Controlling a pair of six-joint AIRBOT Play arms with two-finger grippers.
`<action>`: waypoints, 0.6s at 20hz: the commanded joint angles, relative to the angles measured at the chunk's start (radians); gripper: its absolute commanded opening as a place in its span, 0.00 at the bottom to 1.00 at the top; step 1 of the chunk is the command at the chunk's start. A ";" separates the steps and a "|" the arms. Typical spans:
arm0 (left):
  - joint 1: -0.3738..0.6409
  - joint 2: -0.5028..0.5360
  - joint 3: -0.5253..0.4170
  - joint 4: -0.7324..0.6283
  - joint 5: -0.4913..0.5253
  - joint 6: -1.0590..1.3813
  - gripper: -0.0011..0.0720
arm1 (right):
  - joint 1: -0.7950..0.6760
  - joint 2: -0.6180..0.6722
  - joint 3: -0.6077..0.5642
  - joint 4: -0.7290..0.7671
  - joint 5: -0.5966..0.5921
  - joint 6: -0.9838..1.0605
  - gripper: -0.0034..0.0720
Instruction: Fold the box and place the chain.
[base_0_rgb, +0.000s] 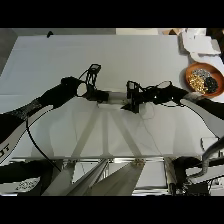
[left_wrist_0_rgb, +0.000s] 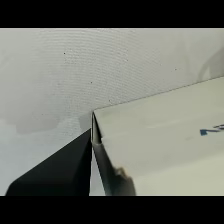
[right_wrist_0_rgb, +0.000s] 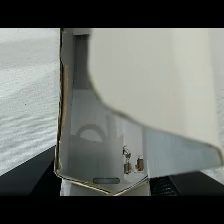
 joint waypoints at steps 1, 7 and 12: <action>-0.015 -0.002 0.001 0.077 -0.011 -0.093 0.38 | 0.000 0.000 0.000 0.001 0.000 0.001 0.53; -0.035 -0.006 0.001 0.108 -0.002 -0.138 0.19 | 0.000 0.000 0.000 0.001 0.000 0.001 0.53; -0.042 -0.016 0.001 0.111 0.006 -0.174 0.37 | 0.000 0.000 0.000 0.001 0.000 0.001 0.53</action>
